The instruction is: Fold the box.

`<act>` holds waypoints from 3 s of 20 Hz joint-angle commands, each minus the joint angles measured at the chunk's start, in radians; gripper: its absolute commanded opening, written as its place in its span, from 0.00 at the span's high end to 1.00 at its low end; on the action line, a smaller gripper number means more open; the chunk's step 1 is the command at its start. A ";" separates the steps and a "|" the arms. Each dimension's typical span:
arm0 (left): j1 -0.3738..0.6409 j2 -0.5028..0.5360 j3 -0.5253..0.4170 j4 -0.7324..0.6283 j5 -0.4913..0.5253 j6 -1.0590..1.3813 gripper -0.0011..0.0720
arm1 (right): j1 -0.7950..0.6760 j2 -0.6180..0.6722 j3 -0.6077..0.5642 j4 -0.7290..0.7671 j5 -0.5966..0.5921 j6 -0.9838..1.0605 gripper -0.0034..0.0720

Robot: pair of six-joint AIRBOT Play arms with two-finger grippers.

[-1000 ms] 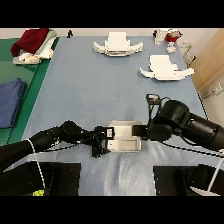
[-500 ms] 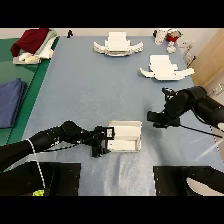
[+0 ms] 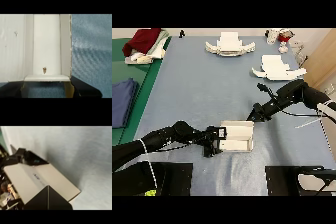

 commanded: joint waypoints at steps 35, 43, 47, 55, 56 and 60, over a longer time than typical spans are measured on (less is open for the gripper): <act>0.000 0.000 0.000 0.000 0.000 0.000 0.26 | 0.665 0.649 -0.584 -0.088 0.950 -0.215 0.95; 0.000 0.000 0.000 0.000 0.000 0.000 0.26 | 0.666 0.650 -0.470 -0.349 0.848 -0.288 0.12; 0.000 0.000 0.000 0.000 0.000 0.000 0.26 | 0.666 0.645 -0.456 -0.354 0.833 -0.460 0.07; 0.000 0.000 0.000 0.000 -0.001 0.000 0.26 | 0.840 0.575 -0.455 -0.573 0.928 -0.424 0.07; 0.000 0.000 0.000 0.000 0.000 0.000 0.26 | 0.856 0.569 -0.455 -0.592 0.945 -0.406 0.08; 0.000 0.000 0.000 0.000 0.000 0.000 0.26 | 0.889 0.565 -0.455 -0.698 0.950 -0.316 0.10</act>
